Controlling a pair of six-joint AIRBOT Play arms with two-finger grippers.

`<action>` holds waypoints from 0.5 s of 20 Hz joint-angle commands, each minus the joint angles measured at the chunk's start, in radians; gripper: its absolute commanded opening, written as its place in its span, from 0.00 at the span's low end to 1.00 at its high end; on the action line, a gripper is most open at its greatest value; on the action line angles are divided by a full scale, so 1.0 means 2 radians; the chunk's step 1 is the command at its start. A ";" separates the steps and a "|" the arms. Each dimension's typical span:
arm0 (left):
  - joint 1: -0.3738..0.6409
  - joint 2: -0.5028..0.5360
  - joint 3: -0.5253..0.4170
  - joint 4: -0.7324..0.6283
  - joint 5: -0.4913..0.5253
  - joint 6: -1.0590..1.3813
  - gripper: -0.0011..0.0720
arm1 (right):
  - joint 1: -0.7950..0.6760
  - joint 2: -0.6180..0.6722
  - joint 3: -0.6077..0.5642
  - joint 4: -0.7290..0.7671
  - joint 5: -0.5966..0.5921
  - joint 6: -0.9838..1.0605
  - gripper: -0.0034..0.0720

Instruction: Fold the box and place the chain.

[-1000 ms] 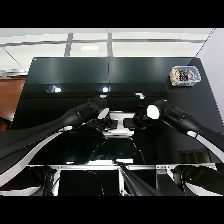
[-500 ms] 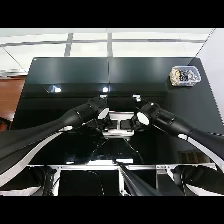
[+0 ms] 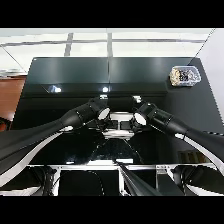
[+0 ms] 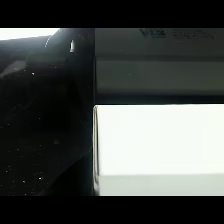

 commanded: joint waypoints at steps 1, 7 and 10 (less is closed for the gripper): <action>0.000 0.000 0.000 0.001 0.002 0.001 0.05 | 0.000 -0.001 0.002 0.001 0.006 -0.008 0.06; 0.000 0.000 0.000 0.001 0.002 0.001 0.05 | 0.000 -0.001 0.002 0.006 -0.003 -0.012 0.46; 0.000 0.000 0.000 0.002 0.002 0.001 0.05 | 0.000 -0.001 0.002 0.009 -0.005 -0.012 0.47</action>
